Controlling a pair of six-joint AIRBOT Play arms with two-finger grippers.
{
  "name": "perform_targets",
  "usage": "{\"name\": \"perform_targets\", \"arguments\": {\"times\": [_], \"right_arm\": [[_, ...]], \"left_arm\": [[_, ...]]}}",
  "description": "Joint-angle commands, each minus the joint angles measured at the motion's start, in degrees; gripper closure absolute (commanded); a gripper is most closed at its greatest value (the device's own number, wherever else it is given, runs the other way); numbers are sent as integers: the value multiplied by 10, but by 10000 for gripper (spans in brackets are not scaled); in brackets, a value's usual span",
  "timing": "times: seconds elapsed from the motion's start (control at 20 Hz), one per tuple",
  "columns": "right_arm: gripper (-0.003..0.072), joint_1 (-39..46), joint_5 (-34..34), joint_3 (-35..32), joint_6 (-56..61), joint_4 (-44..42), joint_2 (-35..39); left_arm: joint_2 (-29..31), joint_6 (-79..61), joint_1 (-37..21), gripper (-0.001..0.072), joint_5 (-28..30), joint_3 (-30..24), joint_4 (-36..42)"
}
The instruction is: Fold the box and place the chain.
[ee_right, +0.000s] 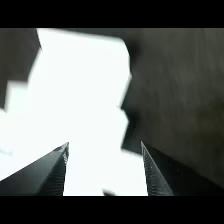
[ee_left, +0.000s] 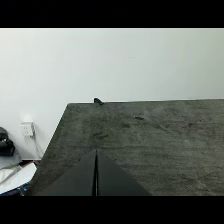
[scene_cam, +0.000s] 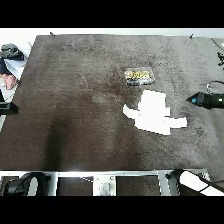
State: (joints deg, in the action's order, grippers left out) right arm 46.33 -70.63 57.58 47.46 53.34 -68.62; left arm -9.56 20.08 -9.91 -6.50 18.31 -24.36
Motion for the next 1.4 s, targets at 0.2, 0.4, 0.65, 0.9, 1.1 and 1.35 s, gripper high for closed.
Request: {"name": "perform_targets", "arguments": {"times": [0.2, 0.4, 0.65, 0.9, 1.1, 1.35], "right_arm": [[169, 42, -121, 28, 10, 96, -102], [170, 42, -123, 26, 2, 81, -136], [203, 42, -115, -10, -30, 46, -180], [205, 42, -101, -45, -68, -16, -212], [387, 42, -95, -63, -94, -39, -216], [695, 42, -104, -70, -148, -84, -216]], "left_arm": [[0, 0, 0, 697, 0, 0, 0], [0, 0, 0, 697, 0, 0, 0], [0, 0, 0, 697, 0, 0, 0], [0, 0, 0, 697, 0, 0, 0], [0, 0, 0, 697, 0, 0, 0], [0, 0, 0, 697, 0, 0, 0]]}}
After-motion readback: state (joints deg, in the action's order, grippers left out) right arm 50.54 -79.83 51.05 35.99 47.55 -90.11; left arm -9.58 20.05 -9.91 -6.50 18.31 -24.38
